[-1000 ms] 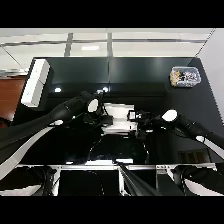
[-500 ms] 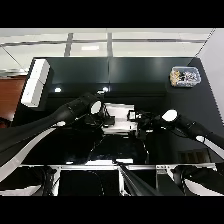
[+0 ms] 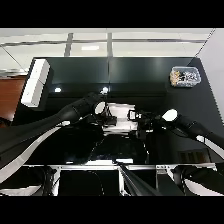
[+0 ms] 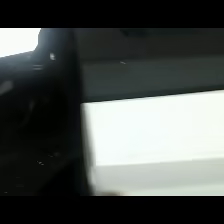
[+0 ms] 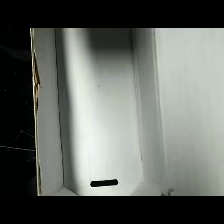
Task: Fold the box and place the chain.
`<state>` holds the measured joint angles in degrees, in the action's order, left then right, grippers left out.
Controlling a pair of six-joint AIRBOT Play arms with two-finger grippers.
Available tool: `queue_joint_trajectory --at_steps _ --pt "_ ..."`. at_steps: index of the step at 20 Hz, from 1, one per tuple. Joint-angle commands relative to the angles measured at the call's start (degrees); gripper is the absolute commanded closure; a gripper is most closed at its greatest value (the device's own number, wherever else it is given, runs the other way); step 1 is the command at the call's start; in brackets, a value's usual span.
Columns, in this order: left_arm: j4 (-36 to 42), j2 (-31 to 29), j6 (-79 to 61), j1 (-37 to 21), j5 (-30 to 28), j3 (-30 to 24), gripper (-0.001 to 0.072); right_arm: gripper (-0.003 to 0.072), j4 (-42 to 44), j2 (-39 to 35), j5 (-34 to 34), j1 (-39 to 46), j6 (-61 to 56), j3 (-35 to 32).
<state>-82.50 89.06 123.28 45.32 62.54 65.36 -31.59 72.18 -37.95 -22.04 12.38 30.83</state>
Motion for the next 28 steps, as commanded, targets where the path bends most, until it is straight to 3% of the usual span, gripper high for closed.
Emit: queue_joint_trajectory --at_steps 1,5,6,7,8,11,12,14,15,18,19,20,24,28 --pt "0.5 0.2 0.0 0.1 -0.4 0.3 0.0687 0.0449 0.0 0.0 0.0 0.0 0.0 0.0" --pt "0.9 0.2 0.4 0.1 -0.3 0.4 0.0683 0.0449 0.0 0.0 0.0 0.0 0.0 0.0" --pt "1.1 0.2 0.4 0.1 -0.4 0.4 0.0608 0.0449 0.0 0.0 0.0 0.0 0.0 0.0" --pt "1.2 0.2 0.4 0.1 -0.3 0.5 0.0405 0.0449 0.0 0.0 0.0 0.0 0.0 0.0" --pt "1.2 0.2 0.4 0.1 -0.3 0.7 0.0274 0.0449 0.0 0.0 0.0 0.0 0.0 0.0" --pt "0.0 0.2 0.9 0.0 -0.3 0.8 0.0293 0.0449 0.0 0.0 0.0 0.0 0.0 0.0" --pt "-0.9 0.2 1.8 0.0 -0.1 0.8 0.0358 0.0449 0.0 0.0 0.0 0.0 0.0 0.0" --pt "-2.4 0.2 2.1 0.0 -0.1 0.8 0.0627 0.0449 0.0 0.0 0.0 0.0 0.0 0.0" --pt "-2.6 0.2 2.1 0.0 -0.1 0.8 0.0687 0.0449 0.0 0.0 0.0 0.0 0.0 0.0" --pt "-2.5 0.2 2.1 0.0 -0.1 0.8 0.0687 0.0446 0.0 0.0 0.0 0.0 0.0 0.0" --pt "-2.5 0.2 2.1 0.1 0.0 0.8 0.0687 0.0252 0.0 0.0 0.0 0.0 0.0 0.0" --pt "-2.5 0.2 2.1 0.1 0.1 0.8 0.0687 -0.0027 0.0 0.0 0.0 0.0 -0.2 0.0" --pt "-2.6 0.2 3.3 0.1 1.1 0.8 0.0687 -0.0016 -2.3 -3.7 -2.3 0.0 -2.6 0.0" --pt "-2.7 0.2 5.0 0.4 2.9 0.8 0.0687 -0.0016 -9.8 -8.1 -4.7 0.0 -3.0 0.0"
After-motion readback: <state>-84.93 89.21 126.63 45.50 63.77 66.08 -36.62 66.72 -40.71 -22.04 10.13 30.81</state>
